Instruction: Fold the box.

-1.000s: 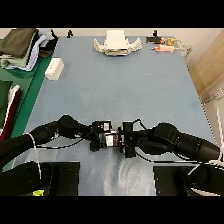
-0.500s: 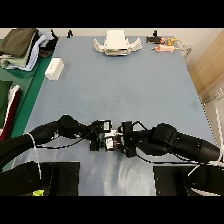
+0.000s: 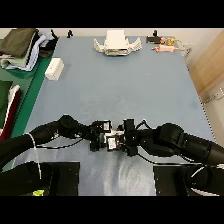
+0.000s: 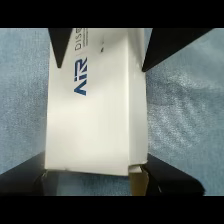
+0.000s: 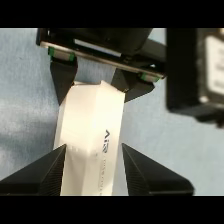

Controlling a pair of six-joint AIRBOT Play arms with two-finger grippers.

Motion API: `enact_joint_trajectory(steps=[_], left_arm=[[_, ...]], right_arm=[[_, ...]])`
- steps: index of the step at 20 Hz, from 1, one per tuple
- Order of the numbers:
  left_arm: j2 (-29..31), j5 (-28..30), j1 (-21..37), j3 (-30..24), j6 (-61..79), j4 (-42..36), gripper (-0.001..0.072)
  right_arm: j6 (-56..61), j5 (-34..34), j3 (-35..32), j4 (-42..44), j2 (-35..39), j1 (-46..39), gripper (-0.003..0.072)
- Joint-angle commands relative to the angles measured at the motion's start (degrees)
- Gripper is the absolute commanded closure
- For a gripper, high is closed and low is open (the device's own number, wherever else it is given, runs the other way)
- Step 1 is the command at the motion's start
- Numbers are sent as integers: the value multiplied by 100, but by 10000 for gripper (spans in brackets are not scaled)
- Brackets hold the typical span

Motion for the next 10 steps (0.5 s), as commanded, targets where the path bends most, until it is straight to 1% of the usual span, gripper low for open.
enact_joint_trajectory(steps=[1, 6, 10], left_arm=[[-2, 20, -2, 2, 0, -4, 238], [-2, 20, -2, 4, 0, -7, 238], [-2, 20, -2, 4, 0, -4, 238]], right_arm=[[2, 120, 4, 20, 70, 7, 177], [2, 258, 4, -7, 70, 4, 177], [9, 308, 52, -184, 72, 4, 178]])
